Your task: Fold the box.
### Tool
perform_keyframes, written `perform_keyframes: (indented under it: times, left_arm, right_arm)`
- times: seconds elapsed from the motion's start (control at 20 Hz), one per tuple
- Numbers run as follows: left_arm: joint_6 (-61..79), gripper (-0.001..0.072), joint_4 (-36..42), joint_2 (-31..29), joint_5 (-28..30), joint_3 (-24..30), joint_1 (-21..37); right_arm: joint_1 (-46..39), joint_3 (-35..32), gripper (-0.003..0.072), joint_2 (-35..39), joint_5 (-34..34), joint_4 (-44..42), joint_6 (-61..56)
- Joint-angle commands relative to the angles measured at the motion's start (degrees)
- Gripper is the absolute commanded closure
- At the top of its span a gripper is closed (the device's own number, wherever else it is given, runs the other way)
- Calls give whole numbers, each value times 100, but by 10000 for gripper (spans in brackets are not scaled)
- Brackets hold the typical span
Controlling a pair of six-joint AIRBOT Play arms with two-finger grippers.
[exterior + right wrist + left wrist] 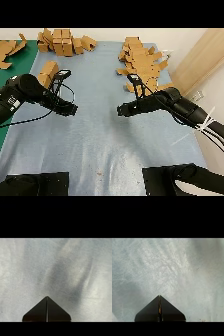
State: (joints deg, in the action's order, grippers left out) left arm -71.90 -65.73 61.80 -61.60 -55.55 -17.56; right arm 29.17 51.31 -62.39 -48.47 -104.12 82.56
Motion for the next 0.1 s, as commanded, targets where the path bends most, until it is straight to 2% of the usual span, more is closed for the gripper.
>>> perform_keyframes:
  times: [0.0, 0.05]
  left_arm:
    - [-11, 697, 0, -9, -7, 9, 2]
    - [-11, 697, 0, -9, -4, 9, 2]
  right_arm:
    - [0, 4, 682, -4, -33, 7, -4]
    - [0, 4, 682, -4, -33, 7, -4]
